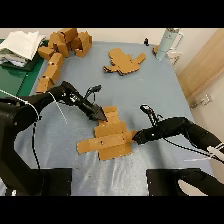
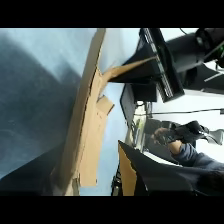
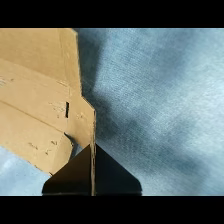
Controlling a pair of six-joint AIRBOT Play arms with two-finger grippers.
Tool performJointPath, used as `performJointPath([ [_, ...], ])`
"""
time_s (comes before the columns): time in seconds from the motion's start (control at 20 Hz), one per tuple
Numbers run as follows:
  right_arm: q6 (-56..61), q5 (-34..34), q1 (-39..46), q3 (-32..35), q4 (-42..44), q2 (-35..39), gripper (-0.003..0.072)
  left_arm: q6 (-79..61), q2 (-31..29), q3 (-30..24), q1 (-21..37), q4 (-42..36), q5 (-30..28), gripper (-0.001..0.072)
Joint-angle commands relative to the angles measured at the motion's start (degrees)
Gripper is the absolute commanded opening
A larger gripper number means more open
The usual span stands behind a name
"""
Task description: Fold the box.
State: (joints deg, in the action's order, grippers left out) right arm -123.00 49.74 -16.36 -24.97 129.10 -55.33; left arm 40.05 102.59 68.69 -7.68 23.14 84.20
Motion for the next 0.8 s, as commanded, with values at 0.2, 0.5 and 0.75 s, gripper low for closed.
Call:
performJointPath([
  [0.2,0.2,-1.0,-0.1,0.0,-0.5,0.0,0.0,-1.6,0.0,0.1,-2.0,0.1,-0.5,0.0241],
  [0.5,0.2,-1.2,-0.1,0.0,-0.5,0.0,0.0,-2.0,0.0,0.1,-2.6,0.7,-2.8,0.0085],
  [0.75,0.2,-1.2,-0.1,0.0,-0.6,0.0,0.0,-1.9,0.0,0.1,-2.6,0.7,-4.1,0.0338],
])
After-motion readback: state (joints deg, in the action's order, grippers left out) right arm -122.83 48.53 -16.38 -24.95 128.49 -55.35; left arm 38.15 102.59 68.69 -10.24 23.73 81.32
